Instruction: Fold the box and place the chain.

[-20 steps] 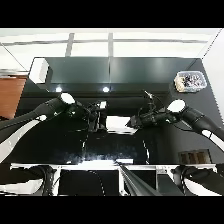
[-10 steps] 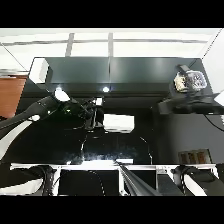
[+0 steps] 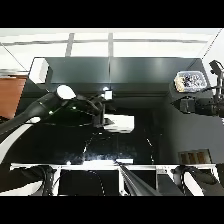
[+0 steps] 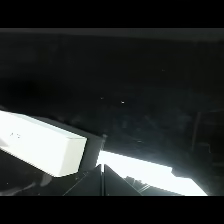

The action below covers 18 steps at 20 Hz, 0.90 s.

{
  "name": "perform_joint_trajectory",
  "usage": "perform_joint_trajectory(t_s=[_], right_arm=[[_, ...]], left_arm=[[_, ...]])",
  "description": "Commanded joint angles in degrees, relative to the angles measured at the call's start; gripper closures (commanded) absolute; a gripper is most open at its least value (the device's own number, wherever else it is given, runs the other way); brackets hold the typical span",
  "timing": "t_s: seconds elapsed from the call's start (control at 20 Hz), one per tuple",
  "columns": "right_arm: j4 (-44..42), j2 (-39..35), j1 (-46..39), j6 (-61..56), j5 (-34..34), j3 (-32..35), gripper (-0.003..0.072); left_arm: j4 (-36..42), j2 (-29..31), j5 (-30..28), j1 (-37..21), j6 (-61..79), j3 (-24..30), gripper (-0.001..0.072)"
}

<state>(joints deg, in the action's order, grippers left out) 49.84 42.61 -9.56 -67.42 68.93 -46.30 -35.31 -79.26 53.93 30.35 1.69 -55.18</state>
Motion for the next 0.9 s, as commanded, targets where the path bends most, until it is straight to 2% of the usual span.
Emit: perform_joint_trajectory(t_s=[0.0,0.1,0.25,0.85], right_arm=[[-0.13,-0.24,-0.44,-0.13,0.37,0.20,0.0672],[-0.15,-0.24,-0.44,-0.11,0.92,0.20,0.0672],[-0.07,-0.24,-0.44,-0.09,1.64,0.20,0.0672],[0.33,-0.24,-0.44,0.20,1.53,0.20,0.0672]], left_arm=[[-0.66,-5.16,-3.13,6.19,-4.96,-5.86,-0.0003],[-2.03,-8.22,-2.34,8.04,-10.69,-7.85,-0.0003],[-2.23,-10.05,-2.40,8.46,-11.08,-7.85,-0.0003],[-3.45,-10.34,-1.84,8.11,-11.15,-7.85,-0.0003]])
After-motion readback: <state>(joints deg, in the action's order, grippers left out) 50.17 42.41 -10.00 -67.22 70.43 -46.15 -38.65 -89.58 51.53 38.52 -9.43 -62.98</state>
